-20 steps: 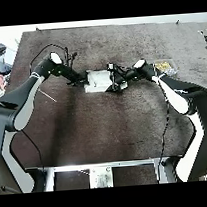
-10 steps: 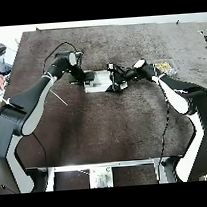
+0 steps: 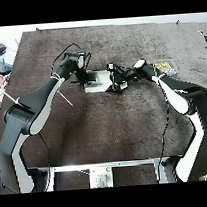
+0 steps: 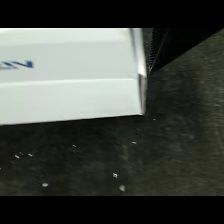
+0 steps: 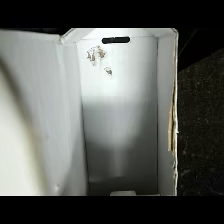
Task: Fold the box and place the chain.
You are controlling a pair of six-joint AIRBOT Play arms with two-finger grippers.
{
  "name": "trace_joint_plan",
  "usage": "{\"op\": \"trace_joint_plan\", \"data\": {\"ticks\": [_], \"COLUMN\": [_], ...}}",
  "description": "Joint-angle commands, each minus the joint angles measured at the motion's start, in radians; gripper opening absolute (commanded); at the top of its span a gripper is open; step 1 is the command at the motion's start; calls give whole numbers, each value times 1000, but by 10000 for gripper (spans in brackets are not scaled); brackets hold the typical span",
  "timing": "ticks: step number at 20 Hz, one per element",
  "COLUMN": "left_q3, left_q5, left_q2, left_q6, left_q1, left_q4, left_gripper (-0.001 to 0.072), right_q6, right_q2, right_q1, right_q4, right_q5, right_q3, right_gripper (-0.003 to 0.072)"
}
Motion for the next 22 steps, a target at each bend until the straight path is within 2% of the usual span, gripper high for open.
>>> {"op": "trace_joint_plan", "data": {"ticks": [1,6,8,13,15,16,21,22], "left_q3": [27,34,34,34,34,34,34,34], "left_q5": [-45,-59,-59,-60,-58,-54,-49,-39], "left_q2": [-15,-41,-42,-44,-44,-44,-43,-42], "left_q6": [-78,-95,-98,-101,-101,-101,-101,-91], "left_q1": [-3,-3,-3,-8,-11,-11,-11,-11], "left_q4": [79,73,73,44,43,42,41,40], "left_gripper": [271,271,223,222,96,58,65,205], "right_q6": [0,0,0,0,0,0,0,0], "right_q2": [0,0,0,0,0,0,0,0], "right_q1": [0,0,0,0,0,0,0,0], "right_q4": [0,0,0,0,0,0,0,0], "right_q5": [0,0,0,0,0,0,0,0], "right_q3": [0,0,0,0,0,0,0,0], "right_gripper": [514,514,514,514,514,514,514,514]}}
